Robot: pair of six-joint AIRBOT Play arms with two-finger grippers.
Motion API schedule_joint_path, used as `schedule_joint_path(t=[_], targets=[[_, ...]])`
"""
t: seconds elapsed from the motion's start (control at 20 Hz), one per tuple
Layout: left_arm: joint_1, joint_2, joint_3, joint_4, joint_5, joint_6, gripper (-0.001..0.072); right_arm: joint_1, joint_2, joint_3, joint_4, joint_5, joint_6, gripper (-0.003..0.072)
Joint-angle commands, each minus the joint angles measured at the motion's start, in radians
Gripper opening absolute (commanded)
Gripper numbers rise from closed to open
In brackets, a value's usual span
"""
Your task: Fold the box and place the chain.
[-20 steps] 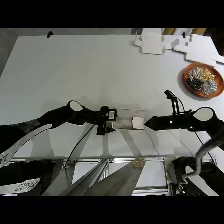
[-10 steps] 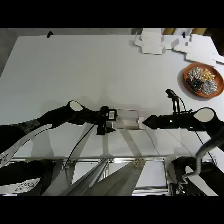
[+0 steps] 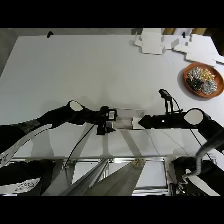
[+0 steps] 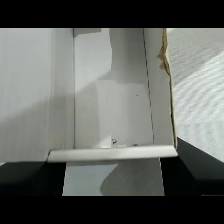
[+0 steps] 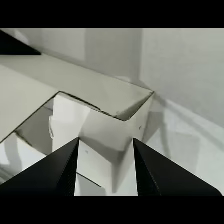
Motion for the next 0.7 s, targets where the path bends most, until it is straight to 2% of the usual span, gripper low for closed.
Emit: schedule_joint_path(t=[0.0, 0.2, 0.4, 0.65], targets=[[0.000, 0.000, 0.000, 0.000, 0.000, 0.000, 0.0273, 0.064, -0.028, 0.046, -0.171, -0.018, 0.212, 0.0336], [0.000, 0.000, 0.000, 0.000, 0.000, 0.000, 0.0273, 0.167, -0.108, 0.117, -0.243, 0.000, 0.365, 0.0335], [0.000, 0.000, 0.000, 0.000, 0.000, 0.000, 0.0273, 0.267, -0.177, 0.192, -0.388, 0.014, 0.528, 0.0333], [0.000, 0.000, 0.000, 0.000, 0.000, 0.000, 0.0273, 0.303, -0.238, 0.249, -0.464, 0.042, 0.655, 0.0324]])
